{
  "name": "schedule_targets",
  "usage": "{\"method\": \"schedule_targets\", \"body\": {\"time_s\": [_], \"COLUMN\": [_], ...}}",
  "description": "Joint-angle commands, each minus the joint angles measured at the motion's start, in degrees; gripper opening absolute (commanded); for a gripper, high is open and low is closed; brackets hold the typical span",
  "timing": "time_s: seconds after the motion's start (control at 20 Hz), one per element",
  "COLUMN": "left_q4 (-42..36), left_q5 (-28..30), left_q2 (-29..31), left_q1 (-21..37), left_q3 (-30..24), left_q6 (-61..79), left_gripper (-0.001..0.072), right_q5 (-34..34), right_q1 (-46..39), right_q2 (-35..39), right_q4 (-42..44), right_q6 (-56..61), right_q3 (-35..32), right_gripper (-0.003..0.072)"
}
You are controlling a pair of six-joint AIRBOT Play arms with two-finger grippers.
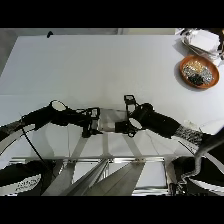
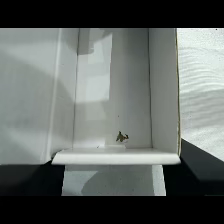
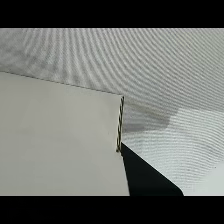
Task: Fold the box and place the chain.
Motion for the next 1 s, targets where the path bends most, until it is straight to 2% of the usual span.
{"method": "schedule_targets", "body": {"time_s": [0.0,0.1,0.2,0.25,0.5,0.65,0.95], "left_q4": [0.11,0.13,0.13,0.11,0.11,0.11,0.11], "left_q5": [0.00,0.00,0.02,0.00,0.00,0.00,0.00], "left_q2": [0.04,0.04,0.04,0.04,0.04,0.04,0.04], "left_q1": [0.02,0.02,0.02,0.02,0.02,0.02,0.02], "left_q3": [0.00,0.00,0.00,0.00,0.00,0.00,0.00], "left_q6": [0.26,0.26,0.26,0.26,0.26,0.26,0.26], "left_gripper": [0.0273,0.0273,0.0273,0.0273,0.0273,0.0273,0.0273], "right_q5": [-0.87,-1.27,-1.14,-1.05,-0.55,0.09,0.59], "right_q1": [0.04,0.04,0.04,0.04,0.02,0.02,0.13], "right_q2": [0.04,0.13,0.46,0.81,1.46,1.40,0.02], "right_q4": [-0.94,-0.83,-0.90,-1.03,-3.26,-4.81,-4.22], "right_q6": [0.04,0.00,-0.04,-0.04,1.49,2.99,3.06], "right_q3": [0.07,0.09,0.17,0.17,0.17,0.17,0.17], "right_gripper": [0.0011,0.0026,0.0282,0.0310,0.0289,0.0190,0.0173]}}
